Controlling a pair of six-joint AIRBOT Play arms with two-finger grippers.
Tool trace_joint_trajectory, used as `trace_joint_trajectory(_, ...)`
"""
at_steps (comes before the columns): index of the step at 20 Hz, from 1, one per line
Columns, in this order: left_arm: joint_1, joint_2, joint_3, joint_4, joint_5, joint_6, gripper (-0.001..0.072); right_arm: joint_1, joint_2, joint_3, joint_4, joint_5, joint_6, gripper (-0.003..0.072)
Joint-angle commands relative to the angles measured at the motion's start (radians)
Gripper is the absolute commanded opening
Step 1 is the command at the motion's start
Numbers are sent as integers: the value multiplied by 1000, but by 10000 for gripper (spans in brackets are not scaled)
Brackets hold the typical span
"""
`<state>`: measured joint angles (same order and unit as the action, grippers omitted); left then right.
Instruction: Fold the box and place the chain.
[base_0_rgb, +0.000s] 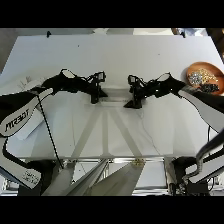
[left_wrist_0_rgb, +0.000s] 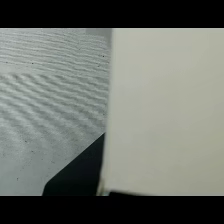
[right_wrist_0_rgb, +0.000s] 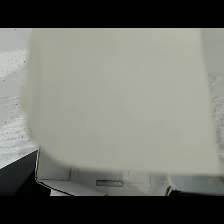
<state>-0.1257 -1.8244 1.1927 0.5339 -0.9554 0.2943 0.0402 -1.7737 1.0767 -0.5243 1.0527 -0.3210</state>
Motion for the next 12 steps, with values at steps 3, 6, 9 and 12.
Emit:
trace_joint_trajectory(3, 0, 0, 1, 0, 1, 0, 11, 1, -2, 4, -6, 6, 3, 652)
trace_joint_trajectory(6, 0, 0, 1, 0, 1, 0, 11, 1, -2, 4, -6, 6, 3, 652)
trace_joint_trajectory(9, 0, 0, 1, 0, 1, 0, 11, 1, -2, 4, 3, 2, 2, 638)
trace_joint_trajectory(12, 0, 0, 1, 0, 1, 0, 11, 1, -2, 4, 2, 2, 2, 495)
